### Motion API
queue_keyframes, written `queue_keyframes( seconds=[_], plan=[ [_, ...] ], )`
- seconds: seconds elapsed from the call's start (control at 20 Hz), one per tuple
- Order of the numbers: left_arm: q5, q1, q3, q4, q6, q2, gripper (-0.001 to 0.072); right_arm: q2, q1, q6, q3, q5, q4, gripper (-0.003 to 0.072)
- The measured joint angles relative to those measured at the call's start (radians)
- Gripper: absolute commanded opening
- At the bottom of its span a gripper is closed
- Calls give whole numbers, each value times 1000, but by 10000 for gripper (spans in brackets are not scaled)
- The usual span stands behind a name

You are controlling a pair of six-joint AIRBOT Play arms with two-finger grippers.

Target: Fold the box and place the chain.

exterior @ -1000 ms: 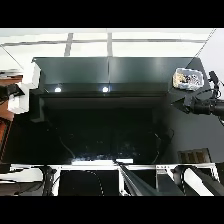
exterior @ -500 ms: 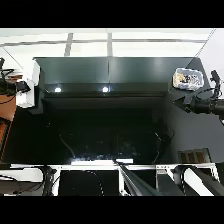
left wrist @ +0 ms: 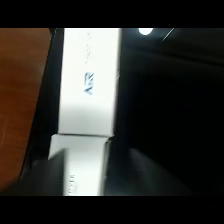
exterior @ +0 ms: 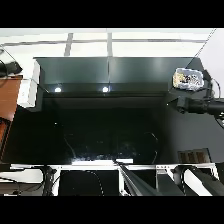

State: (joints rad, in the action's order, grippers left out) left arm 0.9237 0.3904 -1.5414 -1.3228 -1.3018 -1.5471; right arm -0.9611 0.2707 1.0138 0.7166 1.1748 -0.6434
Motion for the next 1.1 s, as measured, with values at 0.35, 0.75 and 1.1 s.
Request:
queue_keyframes(
  seconds=[0.35, 0.75, 1.1],
  plan=[
    [139, -193, -65, 34, -108, 200, 21, 25, -253, -8, 88, -148, -158, 9],
    [-121, -563, 445, -145, -97, 654, 22, 61, -361, 165, 85, -399, -523, 12],
    [-151, -615, 736, -182, -157, 835, 24, 64, -369, 192, 57, -407, -617, 12]
  ],
)
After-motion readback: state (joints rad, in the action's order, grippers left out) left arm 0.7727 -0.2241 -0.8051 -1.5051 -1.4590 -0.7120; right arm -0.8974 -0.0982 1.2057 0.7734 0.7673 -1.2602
